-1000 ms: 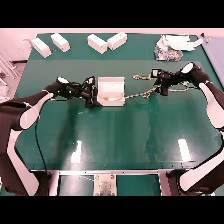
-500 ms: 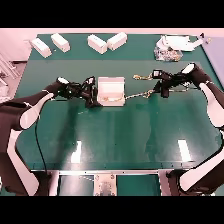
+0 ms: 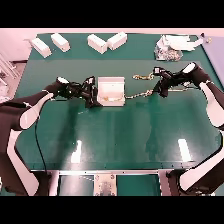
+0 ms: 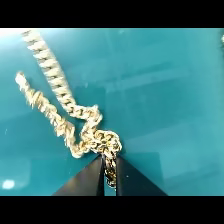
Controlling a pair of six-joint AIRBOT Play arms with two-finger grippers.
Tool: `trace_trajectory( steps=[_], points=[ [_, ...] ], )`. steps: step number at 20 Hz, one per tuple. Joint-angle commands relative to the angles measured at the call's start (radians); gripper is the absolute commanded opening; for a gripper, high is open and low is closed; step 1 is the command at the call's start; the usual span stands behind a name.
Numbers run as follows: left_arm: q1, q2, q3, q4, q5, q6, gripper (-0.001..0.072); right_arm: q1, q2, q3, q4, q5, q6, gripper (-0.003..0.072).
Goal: Fold the box and place the chain.
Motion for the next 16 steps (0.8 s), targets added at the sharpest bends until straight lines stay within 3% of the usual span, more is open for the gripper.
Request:
trace_trajectory(
  steps=[1,8,16],
  points=[
    [0.000,0.000,0.001,0.000,0.000,0.000,0.0513,0.001,0.064,0.007,0.115,0.033,0.014,0.0009],
    [0.000,0.000,0.001,0.000,0.000,0.000,0.0514,0.009,0.225,0.008,0.255,0.113,0.051,0.0009],
    [0.000,0.000,0.001,0.000,0.000,0.000,0.0513,0.200,0.449,0.008,0.255,0.146,0.169,0.0009]
  ],
)
